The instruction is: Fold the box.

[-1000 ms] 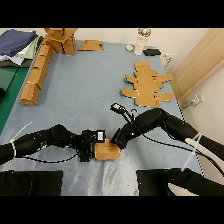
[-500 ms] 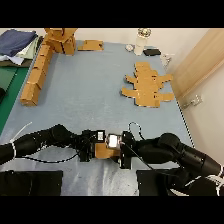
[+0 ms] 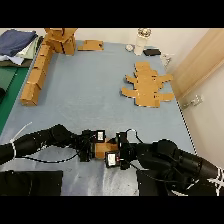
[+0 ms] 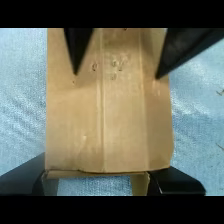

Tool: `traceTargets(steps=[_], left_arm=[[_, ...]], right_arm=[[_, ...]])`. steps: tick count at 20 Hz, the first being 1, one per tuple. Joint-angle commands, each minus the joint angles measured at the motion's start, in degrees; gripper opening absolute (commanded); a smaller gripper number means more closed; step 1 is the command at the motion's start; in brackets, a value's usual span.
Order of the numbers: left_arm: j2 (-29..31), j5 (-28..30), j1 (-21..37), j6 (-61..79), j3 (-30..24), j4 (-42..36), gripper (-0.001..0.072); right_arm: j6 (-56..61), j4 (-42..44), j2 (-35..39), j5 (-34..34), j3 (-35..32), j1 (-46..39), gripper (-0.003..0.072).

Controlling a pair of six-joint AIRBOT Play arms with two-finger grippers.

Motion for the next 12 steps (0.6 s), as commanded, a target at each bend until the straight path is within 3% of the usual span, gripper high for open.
traceTargets(steps=[1, 7, 12], left_arm=[[0.0, 0.0, 0.0, 0.0, 0.0, 0.0, 0.0476], [0.0, 0.0, 0.0, 0.0, 0.0, 0.0, 0.0476], [0.0, 0.0, 0.0, 0.0, 0.0, 0.0, 0.0476]], right_arm=[[0.7, -1.9, -0.3, 1.4, -0.7, 3.7, 0.0524], [8.5, -11.4, -2.6, 5.3, -1.9, 4.1, 0.0521], [8.5, -13.6, -2.9, 6.9, -1.9, 4.1, 0.0487]])
